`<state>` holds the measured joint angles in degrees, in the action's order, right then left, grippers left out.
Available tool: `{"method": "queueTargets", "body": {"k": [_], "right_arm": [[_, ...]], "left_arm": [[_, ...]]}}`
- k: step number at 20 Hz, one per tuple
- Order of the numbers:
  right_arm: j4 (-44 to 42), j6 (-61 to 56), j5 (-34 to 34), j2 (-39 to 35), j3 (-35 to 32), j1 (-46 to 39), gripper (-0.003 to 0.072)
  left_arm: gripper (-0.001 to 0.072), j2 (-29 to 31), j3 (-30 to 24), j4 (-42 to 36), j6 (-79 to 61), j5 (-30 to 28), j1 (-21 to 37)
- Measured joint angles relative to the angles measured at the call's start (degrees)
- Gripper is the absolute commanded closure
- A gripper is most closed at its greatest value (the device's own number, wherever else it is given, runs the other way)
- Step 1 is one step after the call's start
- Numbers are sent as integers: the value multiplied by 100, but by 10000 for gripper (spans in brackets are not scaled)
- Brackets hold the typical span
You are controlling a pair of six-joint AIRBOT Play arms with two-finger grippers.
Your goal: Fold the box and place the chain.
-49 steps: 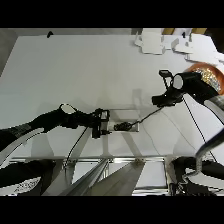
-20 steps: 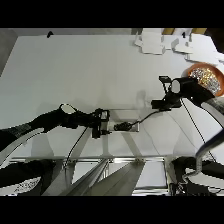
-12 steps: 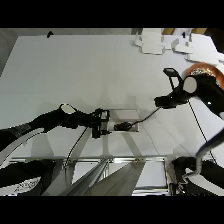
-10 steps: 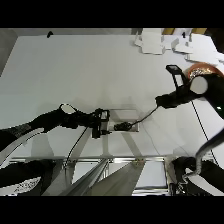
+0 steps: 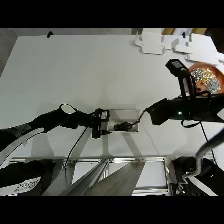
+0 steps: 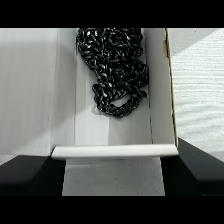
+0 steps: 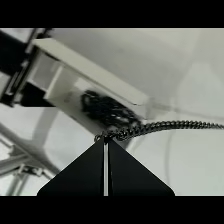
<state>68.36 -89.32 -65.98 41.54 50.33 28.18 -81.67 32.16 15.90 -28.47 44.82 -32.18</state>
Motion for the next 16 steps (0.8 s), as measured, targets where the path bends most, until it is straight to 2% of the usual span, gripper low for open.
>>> {"method": "queueTargets", "body": {"k": [4, 9, 16], "right_arm": [[223, -278, 376, -68, -2, 643, 667], [396, -455, 686, -68, -4, 885, 667], [446, -483, 868, 363, -195, 1338, 667]], "left_arm": [[455, 0, 0, 0, 0, 0, 0], [455, 0, 0, 0, 0, 0, -2], [455, 0, 0, 0, 0, 0, -2]]}}
